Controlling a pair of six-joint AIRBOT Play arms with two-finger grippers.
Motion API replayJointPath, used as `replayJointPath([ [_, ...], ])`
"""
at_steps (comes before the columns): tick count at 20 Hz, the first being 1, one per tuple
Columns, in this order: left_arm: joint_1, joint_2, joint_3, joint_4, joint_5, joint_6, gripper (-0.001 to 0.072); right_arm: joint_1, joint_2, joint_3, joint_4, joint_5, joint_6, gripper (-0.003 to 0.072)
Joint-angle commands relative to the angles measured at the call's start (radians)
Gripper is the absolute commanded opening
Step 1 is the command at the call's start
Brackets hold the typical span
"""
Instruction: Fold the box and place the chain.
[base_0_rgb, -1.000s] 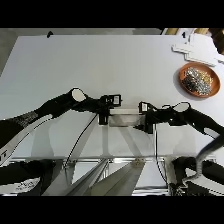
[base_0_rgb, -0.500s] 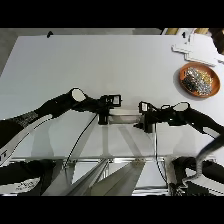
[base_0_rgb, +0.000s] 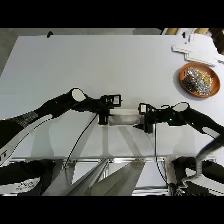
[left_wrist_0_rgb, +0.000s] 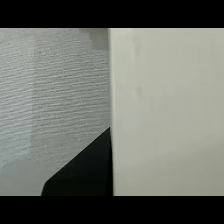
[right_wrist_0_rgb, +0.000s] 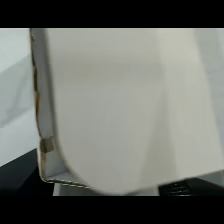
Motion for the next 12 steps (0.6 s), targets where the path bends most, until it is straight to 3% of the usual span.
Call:
replayJointPath([
  [1, -0.001, 0.001, 0.0, 0.001, 0.0, 0.0, 0.0009, 0.0, 0.0, 0.0, 0.019, 0.004, -0.011, 0.0661],
  [3, -0.001, 0.001, 0.0, 0.001, 0.0, 0.0, 0.0009, 0.0, 0.0, 0.0, 0.035, 0.003, -0.012, 0.0701],
  [12, 0.0, 0.001, 0.0, 0.001, 0.0, 0.0, 0.0009, 0.0, 0.041, 0.0, -0.011, 0.052, -0.039, 0.0705],
])
